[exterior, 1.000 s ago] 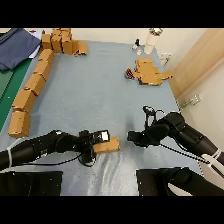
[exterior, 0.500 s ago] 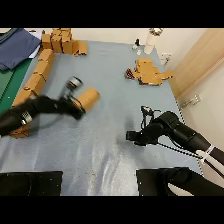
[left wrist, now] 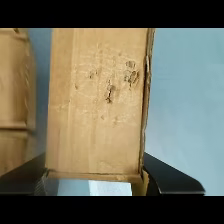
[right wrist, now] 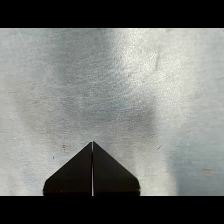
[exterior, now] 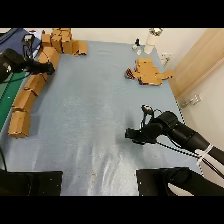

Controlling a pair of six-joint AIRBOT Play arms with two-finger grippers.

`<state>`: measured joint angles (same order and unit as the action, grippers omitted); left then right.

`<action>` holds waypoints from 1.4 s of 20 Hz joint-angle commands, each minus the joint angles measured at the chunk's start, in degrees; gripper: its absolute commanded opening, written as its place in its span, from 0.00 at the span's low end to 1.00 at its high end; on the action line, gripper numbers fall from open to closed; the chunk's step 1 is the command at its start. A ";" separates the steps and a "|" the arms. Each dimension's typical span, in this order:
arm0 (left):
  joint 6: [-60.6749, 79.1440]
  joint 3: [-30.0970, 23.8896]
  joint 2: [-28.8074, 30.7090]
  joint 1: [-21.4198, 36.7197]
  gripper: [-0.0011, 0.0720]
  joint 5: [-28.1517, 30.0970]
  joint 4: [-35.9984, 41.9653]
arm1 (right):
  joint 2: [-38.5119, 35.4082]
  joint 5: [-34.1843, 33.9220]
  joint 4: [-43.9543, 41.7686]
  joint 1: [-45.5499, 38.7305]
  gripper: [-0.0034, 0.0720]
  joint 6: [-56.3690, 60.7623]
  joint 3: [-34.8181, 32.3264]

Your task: Fold the box.

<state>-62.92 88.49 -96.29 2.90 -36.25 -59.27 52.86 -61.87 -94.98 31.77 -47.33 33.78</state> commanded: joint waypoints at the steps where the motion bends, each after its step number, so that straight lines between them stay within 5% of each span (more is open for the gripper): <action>1: -4.39 14.51 -11.67 1.77 0.58 -1.86 0.00 | 0.04 0.44 -0.35 -0.02 0.05 1.49 0.07; 6: -6.12 23.78 -19.50 1.40 0.58 -6.27 -0.02 | 0.04 0.61 -0.42 -0.02 0.05 2.36 0.07; 18: -5.79 24.68 -20.48 -1.51 0.58 -3.78 -11.69 | 0.02 1.90 -0.96 0.00 0.05 2.36 0.07; 19: -5.79 24.65 -20.48 -1.49 0.62 -3.74 -11.69 | 0.02 1.88 -1.07 0.00 0.05 2.34 0.07; 20: -5.79 24.65 -20.50 -1.51 0.83 -3.34 -11.67 | 0.02 1.90 -1.09 0.00 0.05 2.34 0.07; 21: -5.77 24.65 -20.50 -1.51 0.86 -3.19 -11.50 | 0.02 1.92 -1.05 -0.02 0.05 2.34 0.07; 28: -5.99 24.65 -20.96 -1.84 0.86 -5.22 -11.47 | 0.02 1.90 -1.07 0.00 0.05 2.34 0.07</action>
<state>-68.82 113.10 -117.12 1.17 -40.51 -70.70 52.86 -59.99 -96.03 31.77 -44.99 33.80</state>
